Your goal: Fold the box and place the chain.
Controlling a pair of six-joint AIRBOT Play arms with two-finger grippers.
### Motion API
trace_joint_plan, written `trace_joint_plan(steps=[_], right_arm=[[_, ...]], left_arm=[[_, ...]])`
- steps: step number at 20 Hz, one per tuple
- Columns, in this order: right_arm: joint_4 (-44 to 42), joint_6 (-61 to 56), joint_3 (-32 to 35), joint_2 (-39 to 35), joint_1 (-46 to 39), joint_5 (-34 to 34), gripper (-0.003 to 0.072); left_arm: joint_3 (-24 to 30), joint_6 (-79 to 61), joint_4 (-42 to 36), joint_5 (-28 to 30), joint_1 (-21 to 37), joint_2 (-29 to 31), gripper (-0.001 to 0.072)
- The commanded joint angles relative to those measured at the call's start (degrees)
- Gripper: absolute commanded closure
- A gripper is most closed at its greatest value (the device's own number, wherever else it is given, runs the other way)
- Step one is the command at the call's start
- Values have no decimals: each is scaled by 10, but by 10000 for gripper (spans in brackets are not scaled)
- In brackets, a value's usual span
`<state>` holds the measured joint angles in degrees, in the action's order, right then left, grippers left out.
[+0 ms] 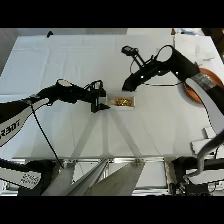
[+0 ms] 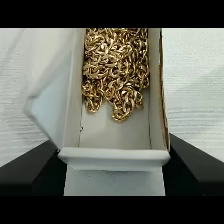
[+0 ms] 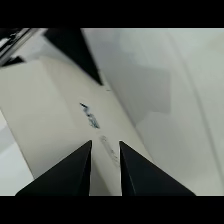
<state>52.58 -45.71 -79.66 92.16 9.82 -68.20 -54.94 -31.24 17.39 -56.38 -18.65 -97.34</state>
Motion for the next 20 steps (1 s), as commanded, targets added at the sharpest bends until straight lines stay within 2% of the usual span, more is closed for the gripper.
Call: trace_joint_plan(steps=[1, 3, 5, 8, 10, 14, 16, 20], right_arm=[[-9, 48, -1, -10, 37, -5, 480], [36, 50, -1, -23, 52, 22, 410], [82, 38, 2, -36, 63, 30, 409], [91, 43, 21, -56, 76, 35, 409], [91, 58, 49, -79, 87, 55, 407], [112, 74, 146, -142, 102, 142, 407], [128, 72, 172, -151, 110, 156, 405], [150, 114, 193, -150, 137, 213, 332]], left_arm=[[0, 0, 0, 0, 0, 0, 342], [0, 0, 0, 0, 0, 0, 342], [0, 0, 0, 0, 0, 0, 342], [0, 0, 0, 0, 0, 0, 342], [0, 0, 0, 0, 0, 0, 342], [0, 0, 0, 0, 0, 0, 342], [0, 0, 0, 0, 0, 0, 342], [0, 0, 0, 0, 0, 0, 342]])
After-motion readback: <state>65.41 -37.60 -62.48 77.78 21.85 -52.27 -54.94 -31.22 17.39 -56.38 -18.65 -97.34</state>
